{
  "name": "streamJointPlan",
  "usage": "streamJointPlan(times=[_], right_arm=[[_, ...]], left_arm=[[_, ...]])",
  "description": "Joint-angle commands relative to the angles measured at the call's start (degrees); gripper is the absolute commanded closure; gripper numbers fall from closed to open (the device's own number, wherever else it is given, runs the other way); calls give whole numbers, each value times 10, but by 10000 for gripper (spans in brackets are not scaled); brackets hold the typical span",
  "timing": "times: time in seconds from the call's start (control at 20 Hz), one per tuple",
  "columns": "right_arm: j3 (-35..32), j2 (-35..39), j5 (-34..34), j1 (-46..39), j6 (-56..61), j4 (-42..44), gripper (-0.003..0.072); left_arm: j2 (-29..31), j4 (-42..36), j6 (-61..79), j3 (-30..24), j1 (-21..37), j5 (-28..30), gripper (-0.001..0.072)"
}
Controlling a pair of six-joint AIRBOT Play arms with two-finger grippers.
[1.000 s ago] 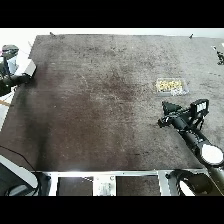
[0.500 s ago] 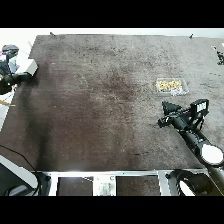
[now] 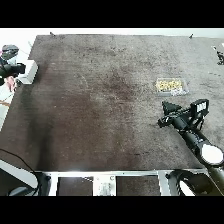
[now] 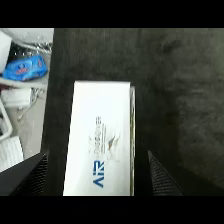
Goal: Fold the box and place the chain.
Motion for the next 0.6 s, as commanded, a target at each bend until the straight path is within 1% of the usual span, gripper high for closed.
streamJointPlan(times=[0.0,0.05,0.1,0.15,0.2,0.3,0.4,0.45,0.55], right_arm=[[0,0,0,0,0,0,677],[0,0,0,0,0,0,677],[0,0,0,0,0,0,676],[0,0,0,0,0,0,677],[0,0,0,0,0,0,676],[0,0,0,0,0,0,676],[0,0,0,0,0,0,676],[0,0,0,0,0,0,676],[0,0,0,0,0,0,676]], left_arm=[[50,-2,-8,1,0,-19,-11],[70,-2,-9,1,0,-33,40],[94,-3,-9,1,0,-58,318],[115,-6,-9,1,0,-80,612],[137,-18,-10,1,0,-101,700],[173,-64,-18,1,0,-105,704],[210,-86,-19,0,0,-95,706],[229,-86,-18,-3,0,-84,706],[276,-86,-18,-33,0,-33,706]])
